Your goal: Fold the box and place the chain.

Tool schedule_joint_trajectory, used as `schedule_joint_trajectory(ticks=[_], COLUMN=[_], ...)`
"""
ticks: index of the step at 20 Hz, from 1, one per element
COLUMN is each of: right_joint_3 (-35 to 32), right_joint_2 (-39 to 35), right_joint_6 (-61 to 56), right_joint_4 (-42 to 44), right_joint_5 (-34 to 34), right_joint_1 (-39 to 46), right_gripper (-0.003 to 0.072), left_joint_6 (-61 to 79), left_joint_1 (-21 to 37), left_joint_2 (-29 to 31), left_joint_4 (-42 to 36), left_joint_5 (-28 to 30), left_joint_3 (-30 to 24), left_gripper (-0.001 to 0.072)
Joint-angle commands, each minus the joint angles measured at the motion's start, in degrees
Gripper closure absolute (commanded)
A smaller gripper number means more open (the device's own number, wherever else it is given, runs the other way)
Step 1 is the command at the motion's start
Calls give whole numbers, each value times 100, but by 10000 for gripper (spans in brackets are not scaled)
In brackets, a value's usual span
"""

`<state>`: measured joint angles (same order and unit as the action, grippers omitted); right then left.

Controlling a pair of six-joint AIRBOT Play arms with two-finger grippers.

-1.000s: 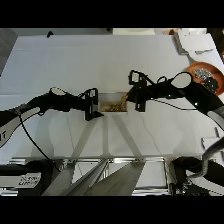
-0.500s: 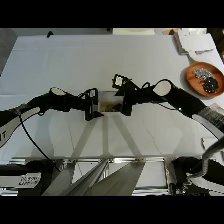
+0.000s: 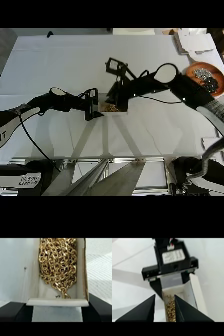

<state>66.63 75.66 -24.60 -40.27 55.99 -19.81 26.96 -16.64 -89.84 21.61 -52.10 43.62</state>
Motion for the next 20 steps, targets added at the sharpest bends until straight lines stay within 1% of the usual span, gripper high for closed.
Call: schedule_joint_trajectory(ticks=[1,2,3,5,6,8,9,10,12,14,16,17,20], right_joint_3=[483,573,640,682,697,748,748,748,748,743,684,590,57], right_joint_2=[208,407,619,1040,1235,1521,1582,1602,1591,1565,1478,1370,868], right_joint_6=[-774,-1261,-1714,-2520,-2684,-2647,-2518,-2197,-1801,-1504,-1049,-772,-177], right_joint_4=[-31,-188,-481,-997,-1075,-1019,-940,-815,-522,-588,-839,-949,-1113], right_joint_5=[-387,-461,-446,-393,-199,540,866,1178,1574,1692,1408,1091,-70], right_joint_1=[212,358,481,654,693,702,702,702,684,564,404,328,118], right_gripper=[405,364,341,340,340,336,316,316,314,313,299,262,262], left_joint_6=[2,2,0,2,0,2,2,0,2,2,2,0,0], left_joint_1=[0,0,0,0,0,0,0,0,0,0,0,0,0], left_joint_2=[2,2,2,2,2,2,2,2,2,2,2,2,2], left_joint_4=[2,2,2,2,2,2,2,2,2,2,2,2,2], left_joint_5=[0,0,0,0,0,2,0,0,0,0,0,0,0], left_joint_3=[-2,-2,-2,-2,-2,-2,-2,-2,-2,-2,-2,-2,-2], left_gripper=[391,391,391,391,391,391,391,391,391,391,391,391,391])
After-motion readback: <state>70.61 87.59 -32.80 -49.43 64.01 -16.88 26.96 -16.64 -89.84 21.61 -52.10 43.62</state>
